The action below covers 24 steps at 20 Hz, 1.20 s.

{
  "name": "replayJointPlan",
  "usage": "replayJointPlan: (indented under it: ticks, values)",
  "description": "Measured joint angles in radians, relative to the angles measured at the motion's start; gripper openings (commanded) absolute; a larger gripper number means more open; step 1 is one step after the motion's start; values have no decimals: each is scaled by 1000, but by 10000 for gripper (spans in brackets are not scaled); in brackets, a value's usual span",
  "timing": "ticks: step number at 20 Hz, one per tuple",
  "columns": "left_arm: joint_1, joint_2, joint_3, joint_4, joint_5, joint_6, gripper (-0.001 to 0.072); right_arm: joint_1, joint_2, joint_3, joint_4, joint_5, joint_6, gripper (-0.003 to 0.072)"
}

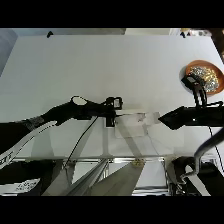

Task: Fold the box and place the chain.

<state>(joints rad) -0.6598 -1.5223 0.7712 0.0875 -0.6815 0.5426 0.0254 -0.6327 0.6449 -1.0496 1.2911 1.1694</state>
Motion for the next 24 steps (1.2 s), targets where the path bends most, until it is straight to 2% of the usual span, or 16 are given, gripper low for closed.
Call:
replayJointPlan:
  ticks: [7,19,20,21,22,23,24]
  values:
    - [0,-10,0,47,-24,0,1,0,0,0,0,0,0,436]
    - [0,-32,1,52,-33,12,9,0,0,0,0,1,0,436]
    - [0,-32,1,53,-32,13,9,0,0,0,0,1,-4,394]
    - [0,-32,1,53,-32,13,9,0,0,0,0,2,-17,261]
    - [0,-32,1,54,-32,14,9,0,0,0,0,2,-46,88]
    - [-1,-32,1,55,-32,14,9,0,0,0,2,1,-83,19]
    - [-1,-32,0,55,-32,14,9,0,0,0,7,1,-131,18]
